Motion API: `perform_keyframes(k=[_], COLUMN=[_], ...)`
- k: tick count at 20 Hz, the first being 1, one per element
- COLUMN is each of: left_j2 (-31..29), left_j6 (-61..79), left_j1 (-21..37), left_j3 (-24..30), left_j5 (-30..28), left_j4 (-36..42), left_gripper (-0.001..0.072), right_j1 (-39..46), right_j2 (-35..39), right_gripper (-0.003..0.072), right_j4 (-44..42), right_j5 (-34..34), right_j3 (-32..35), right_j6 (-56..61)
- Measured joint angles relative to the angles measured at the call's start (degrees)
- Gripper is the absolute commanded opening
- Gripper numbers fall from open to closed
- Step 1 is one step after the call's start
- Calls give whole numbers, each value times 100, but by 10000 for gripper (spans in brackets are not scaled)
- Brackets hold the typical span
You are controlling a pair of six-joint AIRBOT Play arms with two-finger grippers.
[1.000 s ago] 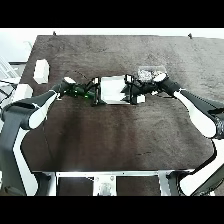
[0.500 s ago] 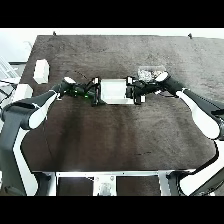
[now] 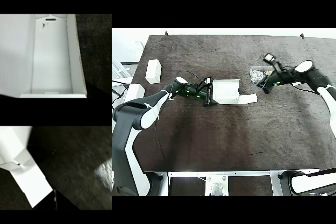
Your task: Fold the box and place the chain.
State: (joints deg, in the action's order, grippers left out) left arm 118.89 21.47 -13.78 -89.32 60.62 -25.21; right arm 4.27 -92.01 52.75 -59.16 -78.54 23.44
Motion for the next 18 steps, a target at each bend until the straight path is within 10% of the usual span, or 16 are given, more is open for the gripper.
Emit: perform_keyframes(k=[18], left_j2=[2], left_j6=[-2], left_j1=[0], left_j3=[0], left_j5=[-4], left_j4=[-2], left_gripper=[472], right_j1=[376], right_j2=[-1493], right_gripper=[11], right_j4=[-695], right_j5=[-608], right_j3=[57], right_j6=[2741])
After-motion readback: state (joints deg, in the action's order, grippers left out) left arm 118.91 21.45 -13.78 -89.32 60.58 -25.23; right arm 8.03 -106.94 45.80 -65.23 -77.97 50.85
